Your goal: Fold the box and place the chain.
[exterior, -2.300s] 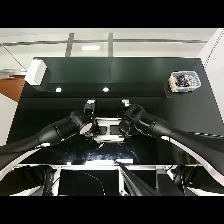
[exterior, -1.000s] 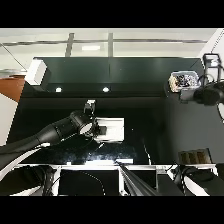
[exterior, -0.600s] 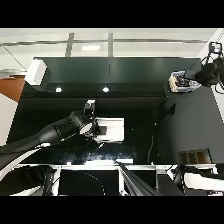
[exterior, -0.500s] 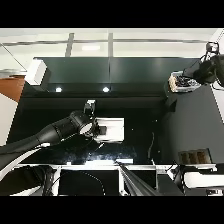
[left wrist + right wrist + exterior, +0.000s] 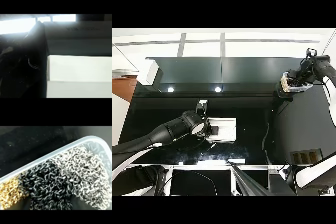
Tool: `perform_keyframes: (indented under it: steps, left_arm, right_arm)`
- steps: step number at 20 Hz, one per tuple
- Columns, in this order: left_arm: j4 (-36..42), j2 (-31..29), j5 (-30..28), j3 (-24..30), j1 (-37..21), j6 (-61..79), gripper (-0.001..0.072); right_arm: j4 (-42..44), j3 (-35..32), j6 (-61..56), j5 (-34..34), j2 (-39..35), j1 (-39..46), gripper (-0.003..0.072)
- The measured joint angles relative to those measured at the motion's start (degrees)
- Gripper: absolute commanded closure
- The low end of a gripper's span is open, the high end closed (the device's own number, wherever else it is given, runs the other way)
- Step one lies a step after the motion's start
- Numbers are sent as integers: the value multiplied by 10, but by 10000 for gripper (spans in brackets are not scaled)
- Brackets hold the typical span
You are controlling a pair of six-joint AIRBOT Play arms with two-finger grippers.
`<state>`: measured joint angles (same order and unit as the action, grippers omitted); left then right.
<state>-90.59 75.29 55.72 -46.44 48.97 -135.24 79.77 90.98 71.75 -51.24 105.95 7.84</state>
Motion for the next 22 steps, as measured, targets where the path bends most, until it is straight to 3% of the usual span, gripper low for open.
perform_keyframes:
  steps: [1, 2, 3, 4, 13, 22]
  left_arm:
    - [0, 0, 0, 0, 0, 0, 679]
    - [0, 0, 0, 0, 0, 0, 680]
    - [0, 0, 0, 0, 0, 0, 679]
    - [0, 0, 0, 0, 0, 0, 680]
    - [0, 0, 0, 0, 0, 0, 680]
    - [0, 0, 0, 0, 0, 0, 680]
  right_arm:
    - [0, 2, 0, -1, 3, 0, 277]
    - [0, 3, -1, -2, 5, 1, 358]
    - [0, 4, -1, -5, 7, 1, 585]
    - [2, 5, -1, -9, 9, 2, 662]
    - [8, 30, 38, -60, -31, 11, 663]
    - [64, 139, 141, -119, -157, 22, 664]
